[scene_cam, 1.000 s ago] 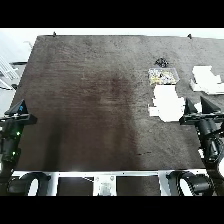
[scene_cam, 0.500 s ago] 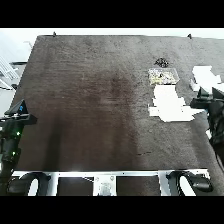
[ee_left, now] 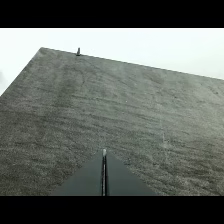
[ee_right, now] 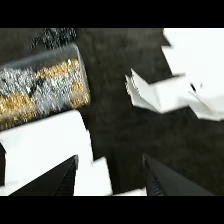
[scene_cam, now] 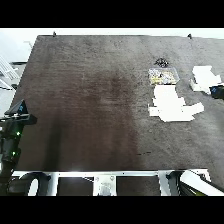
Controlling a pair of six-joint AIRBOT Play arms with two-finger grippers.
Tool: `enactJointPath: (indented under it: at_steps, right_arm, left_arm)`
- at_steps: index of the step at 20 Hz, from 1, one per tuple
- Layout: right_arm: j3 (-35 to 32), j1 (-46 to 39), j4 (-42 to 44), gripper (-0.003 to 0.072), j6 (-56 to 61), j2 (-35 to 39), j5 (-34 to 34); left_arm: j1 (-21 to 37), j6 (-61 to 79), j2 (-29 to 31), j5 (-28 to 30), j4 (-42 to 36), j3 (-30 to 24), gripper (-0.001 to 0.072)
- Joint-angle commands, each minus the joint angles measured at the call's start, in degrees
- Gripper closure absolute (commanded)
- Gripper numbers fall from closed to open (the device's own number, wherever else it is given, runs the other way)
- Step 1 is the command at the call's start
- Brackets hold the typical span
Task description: Fold the box and place the chain.
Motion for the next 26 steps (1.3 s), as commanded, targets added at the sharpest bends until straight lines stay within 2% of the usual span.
enactJointPath:
  at_steps: [1,6,8,11,14,26]
  right_arm:
    - [16.52,-4.15,-20.76,0.0177,13.7,-9.64,18.18]
    - [38.38,-3.21,-23.98,0.0173,13.84,-26.23,35.08]
    - [42.51,-1.79,-25.4,0.0172,13.77,-31.41,37.97]
    - [43.06,0.98,-31.3,0.0156,12.55,-35.54,39.45]
    - [43.06,2.84,-31.1,0.0156,11.61,-40.02,41.13]
    - [43.06,3.69,-24.13,0.0166,10.23,-46.4,46.21]
  left_arm:
    - [0.04,0.02,0.04,0.02,0.02,-0.02,0.0689]
    - [0.04,0.02,0.04,0.02,0.02,-0.02,0.0689]
    - [0.04,0.02,0.04,0.0,0.02,-0.02,0.0689]
    - [0.04,0.02,0.04,0.0,0.02,-0.02,0.0688]
    - [0.04,0.02,0.04,0.02,0.02,-0.02,0.0689]
    - [0.04,0.02,0.04,0.0,0.02,-0.02,0.0689]
